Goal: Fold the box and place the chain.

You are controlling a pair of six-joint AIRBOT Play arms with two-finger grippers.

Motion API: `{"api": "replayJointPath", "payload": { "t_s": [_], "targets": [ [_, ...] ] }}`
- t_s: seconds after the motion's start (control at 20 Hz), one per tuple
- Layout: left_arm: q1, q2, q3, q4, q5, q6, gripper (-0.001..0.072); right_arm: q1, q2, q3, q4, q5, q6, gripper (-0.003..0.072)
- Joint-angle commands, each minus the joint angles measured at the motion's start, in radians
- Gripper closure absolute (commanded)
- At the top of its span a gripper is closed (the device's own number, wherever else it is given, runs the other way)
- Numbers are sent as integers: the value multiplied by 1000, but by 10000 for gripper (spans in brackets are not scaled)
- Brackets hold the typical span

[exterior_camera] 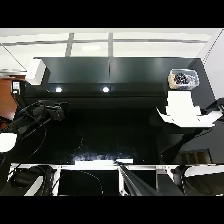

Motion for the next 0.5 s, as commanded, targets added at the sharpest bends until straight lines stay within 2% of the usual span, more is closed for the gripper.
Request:
{"api": "replayJointPath", "payload": {
  "t_s": [0.0, 0.05, 0.2, 0.35, 0.4, 0.45],
  "targets": [
    [0, 0, 1, 0, -1, 0, 6, 16, -40, 15, -55, 38, -14, 154],
    [0, 0, 0, 0, -1, 0, 6, 12, -40, 19, -51, 39, -14, 202],
    [0, 0, 0, 0, -1, 0, 6, 2, -40, 23, -41, 71, -14, 205],
    [0, -1, 0, 0, -1, 0, 6, 3, -38, 23, -36, 87, -31, 549],
    [0, -3, 0, 0, -1, 0, 6, 3, -34, 23, -16, 103, -58, 605],
    [0, -8, 0, 0, -1, 0, 6, 3, -24, 23, 15, 106, -68, 605]
  ]
}}
